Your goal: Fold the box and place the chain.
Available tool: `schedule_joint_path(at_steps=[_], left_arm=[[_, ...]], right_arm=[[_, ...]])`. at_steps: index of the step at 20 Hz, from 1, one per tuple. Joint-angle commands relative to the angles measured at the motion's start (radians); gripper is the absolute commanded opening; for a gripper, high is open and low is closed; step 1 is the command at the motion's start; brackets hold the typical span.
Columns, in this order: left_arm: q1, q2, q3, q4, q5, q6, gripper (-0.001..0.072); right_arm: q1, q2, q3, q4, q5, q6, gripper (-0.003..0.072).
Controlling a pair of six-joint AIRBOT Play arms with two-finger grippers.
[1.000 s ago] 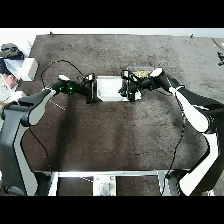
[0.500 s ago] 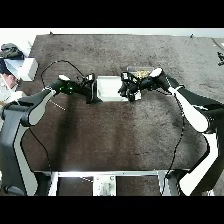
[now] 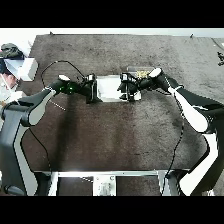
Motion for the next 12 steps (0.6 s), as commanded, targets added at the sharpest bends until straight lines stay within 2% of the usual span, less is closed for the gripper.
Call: schedule_joint_path(at_steps=[1, 3, 4, 7, 9, 11, 12], left_arm=[[0.000, 0.000, 0.000, 0.000, 0.000, 0.000, 0.0273], [0.000, 0.000, 0.000, 0.000, 0.000, 0.000, 0.0273], [0.000, 0.000, 0.000, 0.000, 0.000, 0.000, 0.0273], [0.000, 0.000, 0.000, 0.000, 0.000, 0.000, 0.0272], [0.000, 0.000, 0.000, 0.000, 0.001, 0.000, 0.0273], [0.000, 0.000, 0.000, 0.000, 0.000, 0.000, 0.0273], [0.000, 0.000, 0.000, 0.000, 0.000, 0.000, 0.0273]], right_arm=[[0.001, 0.000, 0.000, -0.002, -0.012, -0.003, 0.0559], [0.001, 0.000, 0.000, -0.002, -0.016, 0.002, 0.0557], [0.001, 0.000, 0.000, -0.003, -0.018, 0.022, 0.0519], [0.000, 0.012, 0.004, -0.077, -0.019, 0.138, 0.0221], [-0.002, 0.034, 0.004, -0.166, -0.018, 0.240, 0.0215], [-0.008, 0.060, 0.004, -0.225, -0.008, 0.341, 0.0047], [-0.014, 0.075, 0.004, -0.236, -0.002, 0.394, 0.0008]])
